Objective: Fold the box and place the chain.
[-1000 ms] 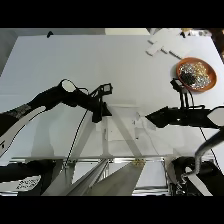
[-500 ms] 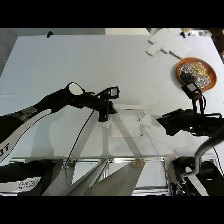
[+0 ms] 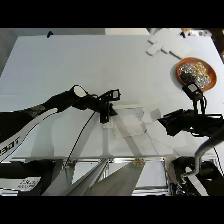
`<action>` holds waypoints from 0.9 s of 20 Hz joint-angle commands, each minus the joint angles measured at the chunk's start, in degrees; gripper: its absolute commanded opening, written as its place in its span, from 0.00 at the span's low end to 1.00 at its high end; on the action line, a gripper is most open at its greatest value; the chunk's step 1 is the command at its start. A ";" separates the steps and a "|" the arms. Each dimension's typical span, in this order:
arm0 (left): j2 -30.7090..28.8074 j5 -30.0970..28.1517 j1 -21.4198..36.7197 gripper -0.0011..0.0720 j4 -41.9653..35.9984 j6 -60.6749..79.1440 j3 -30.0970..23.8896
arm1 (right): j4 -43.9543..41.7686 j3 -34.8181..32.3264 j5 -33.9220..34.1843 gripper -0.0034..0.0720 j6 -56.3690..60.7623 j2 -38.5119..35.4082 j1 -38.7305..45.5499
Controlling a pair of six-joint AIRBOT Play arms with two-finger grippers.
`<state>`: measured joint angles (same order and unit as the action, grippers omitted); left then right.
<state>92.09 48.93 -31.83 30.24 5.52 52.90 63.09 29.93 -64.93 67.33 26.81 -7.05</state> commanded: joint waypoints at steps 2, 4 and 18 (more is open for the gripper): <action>0.61 -0.76 -0.07 0.02 0.48 2.10 -0.02 | 0.13 0.00 -0.02 0.49 -0.28 -0.07 -0.02; 0.61 -0.76 -0.04 0.02 0.50 2.25 -0.02 | 0.13 0.00 -0.02 0.49 -0.28 -0.07 -0.02; 0.70 7.37 0.55 0.02 11.56 4.79 5.88 | 0.11 0.00 0.37 0.49 -0.28 -0.07 -0.02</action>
<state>92.77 56.01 -31.24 41.01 10.22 58.43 63.22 29.93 -64.64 67.05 26.81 -7.03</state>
